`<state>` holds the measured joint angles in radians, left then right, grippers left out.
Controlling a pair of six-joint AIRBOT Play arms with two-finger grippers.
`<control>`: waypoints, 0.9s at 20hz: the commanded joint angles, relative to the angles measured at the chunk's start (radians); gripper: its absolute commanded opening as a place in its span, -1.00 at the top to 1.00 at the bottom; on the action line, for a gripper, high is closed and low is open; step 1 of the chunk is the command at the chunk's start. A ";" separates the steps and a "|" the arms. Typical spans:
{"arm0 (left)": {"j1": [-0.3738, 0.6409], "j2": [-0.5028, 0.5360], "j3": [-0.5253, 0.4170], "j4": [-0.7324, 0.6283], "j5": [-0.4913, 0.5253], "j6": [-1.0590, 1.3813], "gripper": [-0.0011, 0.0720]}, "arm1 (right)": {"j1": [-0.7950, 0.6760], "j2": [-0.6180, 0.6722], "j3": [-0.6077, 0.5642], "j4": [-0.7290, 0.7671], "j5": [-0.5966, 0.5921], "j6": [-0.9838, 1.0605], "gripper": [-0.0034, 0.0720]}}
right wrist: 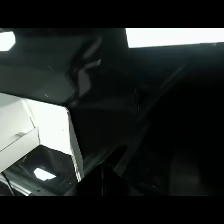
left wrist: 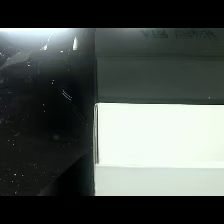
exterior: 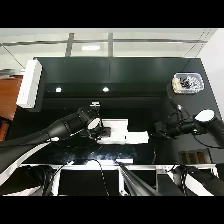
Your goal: Fold the box and place the chain.
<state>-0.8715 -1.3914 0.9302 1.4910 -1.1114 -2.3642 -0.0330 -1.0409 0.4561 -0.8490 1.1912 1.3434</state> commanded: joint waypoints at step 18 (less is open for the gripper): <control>0.003 -0.001 0.000 0.019 0.003 0.000 0.90 | 0.210 -0.134 0.095 0.325 0.080 -0.084 -0.43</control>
